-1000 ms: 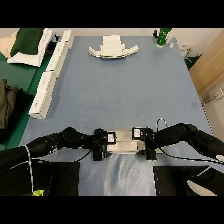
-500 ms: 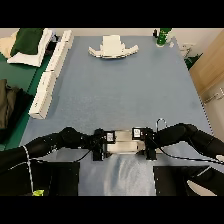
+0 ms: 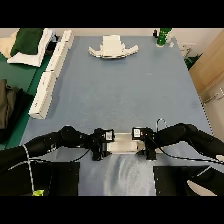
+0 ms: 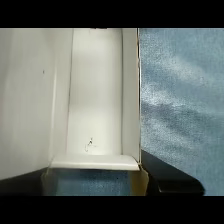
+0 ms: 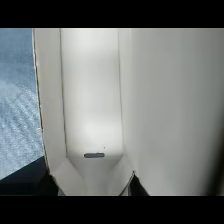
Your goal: Fold the box.
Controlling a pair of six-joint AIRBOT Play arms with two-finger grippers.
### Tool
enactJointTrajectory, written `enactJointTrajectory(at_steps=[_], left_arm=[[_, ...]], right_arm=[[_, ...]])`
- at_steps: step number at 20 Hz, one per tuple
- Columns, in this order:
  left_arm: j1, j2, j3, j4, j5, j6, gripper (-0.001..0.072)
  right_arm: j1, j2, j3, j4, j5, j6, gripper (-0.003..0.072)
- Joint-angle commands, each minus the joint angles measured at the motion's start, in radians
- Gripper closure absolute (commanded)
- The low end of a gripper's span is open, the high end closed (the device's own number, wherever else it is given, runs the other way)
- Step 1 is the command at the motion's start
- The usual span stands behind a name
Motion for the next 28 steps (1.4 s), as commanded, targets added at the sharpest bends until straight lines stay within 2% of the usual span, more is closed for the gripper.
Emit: enactJointTrajectory(at_steps=[1, 2, 13, 14, 15, 16, 28], left_arm=[[0.001, -0.001, -0.001, 0.002, -0.012, 0.005, 0.0067], [0.001, 0.0, -0.001, 0.002, -0.011, 0.003, 0.0009], [0.002, 0.0, -0.007, 0.002, 0.0, 0.0, 0.0011], [0.001, 0.0, -0.007, 0.002, 0.0, 0.0, 0.0041], [0.001, 0.0, -0.007, 0.002, 0.0, 0.0, 0.0186], [0.001, 0.0, -0.007, 0.002, 0.0, 0.0, 0.0226], [0.001, 0.0, -0.006, 0.002, 0.0, 0.0, 0.0226]], right_arm=[[0.0, 0.0, 0.0, 0.0, 0.0, 0.0, 0.0172], [0.0, 0.0, 0.0, 0.0, 0.0, 0.0, 0.0172], [0.0, 0.0, 0.0, 0.0, 0.0, 0.0, 0.0172], [0.0, 0.0, 0.0, 0.0, 0.0, 0.0, 0.0172], [0.0, 0.0, 0.0, 0.0, 0.0, 0.0, 0.0172], [0.0, 0.0, 0.0, 0.0, 0.0, 0.0, 0.0172], [0.0, 0.0, 0.0, 0.0, 0.0, 0.0, 0.0172]])
